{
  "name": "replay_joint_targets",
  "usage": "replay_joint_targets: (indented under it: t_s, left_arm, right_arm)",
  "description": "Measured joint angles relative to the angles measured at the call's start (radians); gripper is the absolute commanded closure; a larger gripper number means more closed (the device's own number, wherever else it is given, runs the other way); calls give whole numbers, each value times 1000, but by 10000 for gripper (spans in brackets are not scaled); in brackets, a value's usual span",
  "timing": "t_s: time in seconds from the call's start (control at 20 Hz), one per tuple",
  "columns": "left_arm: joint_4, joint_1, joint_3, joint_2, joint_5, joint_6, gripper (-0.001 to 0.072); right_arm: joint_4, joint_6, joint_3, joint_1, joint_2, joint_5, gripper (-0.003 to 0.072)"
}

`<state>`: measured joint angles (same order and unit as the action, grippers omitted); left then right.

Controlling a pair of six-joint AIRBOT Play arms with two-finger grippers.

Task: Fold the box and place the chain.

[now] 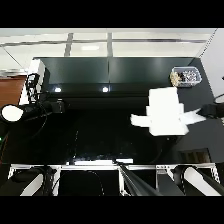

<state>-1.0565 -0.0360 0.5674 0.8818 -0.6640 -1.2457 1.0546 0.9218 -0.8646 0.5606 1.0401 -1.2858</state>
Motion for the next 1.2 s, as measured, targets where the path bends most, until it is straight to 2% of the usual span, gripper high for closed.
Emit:
replay_joint_targets:
  t_s: [0.1, 0.3, 0.45, 0.6, 0.8, 1.1, 1.2]
  left_arm:
    - [19, 0, 0, 1, 2, 0, 7]
    - [137, -31, 0, 16, 4, 43, 7]
    - [225, -87, 18, 61, -2, 96, 8]
    - [286, -132, 81, 152, -43, 126, 8]
    - [383, -151, 213, 336, -162, 174, 7]
    - [531, -163, 400, 634, -444, 364, 11]
    - [553, -174, 463, 719, -537, 417, 44]
  right_arm:
    - [-63, 43, 78, -103, -85, 63, 669]
    - [-264, 105, 302, -354, -233, 330, 669]
    - [-386, 126, 440, -560, -272, 544, 668]
    - [-440, 135, 525, -715, -286, 674, 668]
    - [-464, 142, 568, -797, -293, 741, 668]
    - [-473, 145, 582, -825, -294, 765, 668]
    - [-474, 145, 583, -827, -294, 766, 668]
